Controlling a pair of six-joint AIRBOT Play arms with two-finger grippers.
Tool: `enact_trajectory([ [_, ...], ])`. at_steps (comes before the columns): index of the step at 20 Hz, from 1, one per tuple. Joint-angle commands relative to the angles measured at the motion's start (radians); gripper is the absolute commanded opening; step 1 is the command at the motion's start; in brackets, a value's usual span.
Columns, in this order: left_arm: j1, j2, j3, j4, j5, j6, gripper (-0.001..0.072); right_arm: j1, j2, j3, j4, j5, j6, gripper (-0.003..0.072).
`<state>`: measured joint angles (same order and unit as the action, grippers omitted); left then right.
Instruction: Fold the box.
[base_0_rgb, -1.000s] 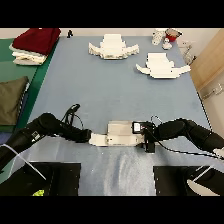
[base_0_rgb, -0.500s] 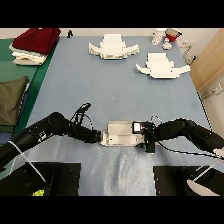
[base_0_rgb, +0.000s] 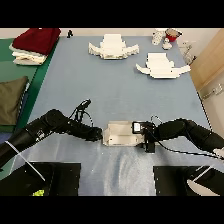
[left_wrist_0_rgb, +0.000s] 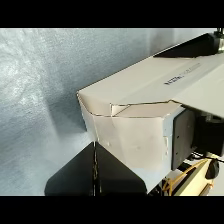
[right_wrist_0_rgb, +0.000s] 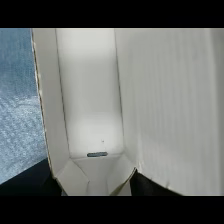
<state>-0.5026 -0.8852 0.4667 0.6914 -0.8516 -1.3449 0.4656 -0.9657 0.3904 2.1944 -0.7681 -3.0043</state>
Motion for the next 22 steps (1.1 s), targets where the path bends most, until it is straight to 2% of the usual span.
enact_trajectory([
  [1,-0.001,0.001,0.003,0.000,-0.016,-0.007,0.0019,0.000,0.001,0.001,0.000,0.000,0.000,0.0435],
  [2,-0.001,0.001,0.003,-0.001,-0.015,-0.009,0.0020,0.000,0.001,0.001,0.000,0.000,0.000,0.0435],
  [3,-0.001,0.001,0.003,-0.002,-0.016,-0.009,0.0149,0.000,0.001,0.001,0.000,0.000,0.000,0.0435],
  [4,-0.001,0.000,0.003,-0.004,-0.016,-0.017,0.0403,0.000,0.001,0.001,0.000,0.000,0.000,0.0435],
  [9,-0.001,0.000,0.003,-0.008,-0.011,-0.017,0.0407,0.000,0.001,0.001,0.000,0.000,0.000,0.0435],
  [12,-0.003,-0.001,0.003,-0.085,0.008,-0.016,0.0407,0.000,0.001,0.001,0.000,0.000,0.000,0.0435],
  [16,-0.068,-0.001,0.006,-0.100,0.073,-0.019,0.0407,0.000,0.001,0.001,0.000,0.000,0.000,0.0435],
  [17,-0.093,-0.002,0.013,-0.073,0.084,-0.051,0.0407,0.000,0.001,0.001,0.000,0.000,0.000,0.0435],
  [20,-0.167,-0.007,0.054,0.152,0.122,-0.307,0.0407,0.000,0.001,0.001,0.000,0.000,0.000,0.0435],
  [22,-0.205,-0.023,0.085,0.252,0.119,-0.416,0.0407,0.000,0.001,0.001,0.000,0.000,0.000,0.0435],
])
